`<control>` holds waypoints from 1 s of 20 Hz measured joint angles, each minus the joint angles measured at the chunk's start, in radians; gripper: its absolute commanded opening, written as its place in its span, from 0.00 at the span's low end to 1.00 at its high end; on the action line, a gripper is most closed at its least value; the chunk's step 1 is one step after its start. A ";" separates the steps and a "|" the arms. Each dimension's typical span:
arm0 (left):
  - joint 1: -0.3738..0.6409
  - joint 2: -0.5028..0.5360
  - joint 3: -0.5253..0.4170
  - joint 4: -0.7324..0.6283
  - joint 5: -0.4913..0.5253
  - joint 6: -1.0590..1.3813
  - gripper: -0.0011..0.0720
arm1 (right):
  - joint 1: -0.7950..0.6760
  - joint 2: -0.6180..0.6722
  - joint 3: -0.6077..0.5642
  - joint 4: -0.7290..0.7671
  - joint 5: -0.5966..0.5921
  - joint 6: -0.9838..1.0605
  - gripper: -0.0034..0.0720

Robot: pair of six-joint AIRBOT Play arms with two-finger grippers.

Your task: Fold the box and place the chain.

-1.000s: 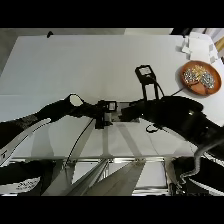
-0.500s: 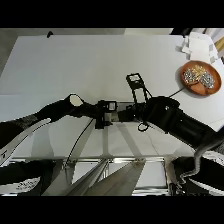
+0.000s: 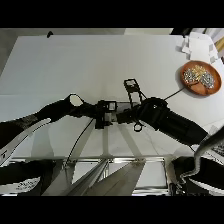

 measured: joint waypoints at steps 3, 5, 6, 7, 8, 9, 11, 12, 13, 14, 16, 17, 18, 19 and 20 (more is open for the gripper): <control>0.000 0.000 0.000 0.000 0.000 0.000 0.03 | 0.000 -0.007 0.000 0.007 0.000 0.003 0.32; 0.000 0.000 0.000 0.000 0.000 0.000 0.03 | 0.000 -0.009 0.000 0.006 0.003 0.005 0.47; 0.000 0.000 0.000 0.000 0.000 0.000 0.03 | 0.000 -0.004 0.001 0.009 0.013 0.008 0.48; 0.000 0.000 0.000 0.000 0.000 0.000 0.03 | 0.000 0.008 0.004 0.012 0.037 0.010 0.48; 0.000 0.000 0.000 0.000 0.000 0.000 0.03 | 0.000 0.027 0.006 0.010 0.066 0.010 0.48; 0.000 0.000 0.000 0.000 0.000 0.000 0.03 | 0.000 0.056 0.009 -0.001 0.115 0.006 0.48; 0.000 0.000 0.000 0.000 0.000 0.000 0.03 | -0.022 0.136 0.011 -0.035 0.218 -0.019 0.48; 0.000 0.000 0.000 0.000 0.000 0.000 0.03 | -0.048 0.179 0.012 -0.047 0.268 -0.045 0.48; 0.000 0.000 0.000 0.000 0.000 0.000 0.03 | -0.091 0.225 0.013 -0.052 0.311 -0.086 0.48; 0.000 0.000 0.000 0.000 0.000 0.000 0.03 | -0.149 0.262 0.013 -0.058 0.335 -0.132 0.48; 0.000 0.000 0.000 0.000 0.000 0.000 0.03 | -0.315 0.317 0.013 -0.048 0.346 -0.251 0.48; 0.000 0.000 0.000 0.000 0.000 0.000 0.03 | -0.418 0.333 0.008 -0.015 0.336 -0.325 0.48; 0.000 0.000 0.000 0.000 0.000 0.000 0.03 | -0.515 0.344 -0.002 0.029 0.315 -0.399 0.48; 0.000 0.000 0.000 0.000 0.000 0.000 0.03 | -0.607 0.351 -0.016 0.079 0.292 -0.476 0.48; 0.000 0.000 0.000 0.000 0.000 0.000 0.03 | -0.695 0.354 -0.034 0.140 0.264 -0.555 0.48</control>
